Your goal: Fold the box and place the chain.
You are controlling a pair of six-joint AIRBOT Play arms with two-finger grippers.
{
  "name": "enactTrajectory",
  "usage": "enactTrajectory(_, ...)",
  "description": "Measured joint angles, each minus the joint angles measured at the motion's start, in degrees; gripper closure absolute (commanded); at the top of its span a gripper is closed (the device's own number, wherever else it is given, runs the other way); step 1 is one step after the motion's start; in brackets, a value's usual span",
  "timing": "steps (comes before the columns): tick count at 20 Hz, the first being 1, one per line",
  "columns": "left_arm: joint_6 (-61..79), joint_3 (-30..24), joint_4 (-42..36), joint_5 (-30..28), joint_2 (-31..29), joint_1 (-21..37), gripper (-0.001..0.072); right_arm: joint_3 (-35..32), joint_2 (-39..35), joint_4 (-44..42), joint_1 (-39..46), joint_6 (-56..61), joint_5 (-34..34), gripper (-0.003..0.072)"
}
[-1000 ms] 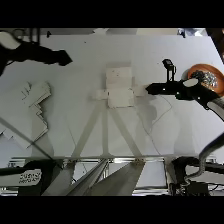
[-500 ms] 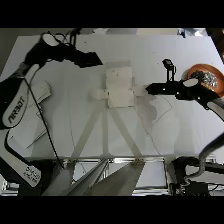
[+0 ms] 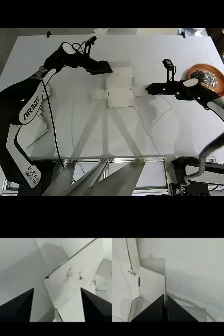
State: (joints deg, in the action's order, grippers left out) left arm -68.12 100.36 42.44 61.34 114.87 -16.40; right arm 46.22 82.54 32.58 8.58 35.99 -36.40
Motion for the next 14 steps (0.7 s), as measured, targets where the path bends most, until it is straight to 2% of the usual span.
enactTrajectory(2, 1.64, 0.0, 0.0, 1.51, 0.2, -0.57, 0.0084, 0.0, 0.0, 0.0, 0.0, 0.02, 0.0, 0.0678)
enactTrajectory(4, 4.04, 0.0, -0.28, 3.56, 0.33, -0.9, 0.0152, 0.0, 0.0, -0.02, 0.0, 0.0, 0.0, 0.0678)
enactTrajectory(6, 7.02, 0.0, -0.83, 5.07, 0.39, -1.07, 0.0159, 0.0, 0.0, 0.0, 0.0, 0.0, 0.0, 0.0678)
enactTrajectory(7, 8.61, 0.0, -1.09, 5.79, 0.39, -1.11, 0.0216, 0.0, 0.0, 0.0, 0.0, 0.02, 0.0, 0.0678)
enactTrajectory(10, 13.27, 0.0, -1.57, 7.76, 0.39, -1.2, 0.0221, 0.0, 0.0, 0.0, 0.0, 0.0, 0.0, 0.0678)
enactTrajectory(11, 14.73, 0.0, -1.66, 8.66, 0.39, -1.2, 0.0248, 0.0, 0.0, 0.0, 0.0, 0.0, 0.0, 0.0678)
enactTrajectory(12, 16.35, 0.0, -1.7, 9.57, 0.39, -1.22, 0.0307, 0.0, 0.0, 0.0, 0.0, 0.0, 0.02, 0.0678)
enactTrajectory(14, 18.93, 0.0, -1.81, 10.91, 0.39, -1.25, 0.0312, 0.0, 0.0, 0.0, 0.0, 0.0, 0.0, 0.0678)
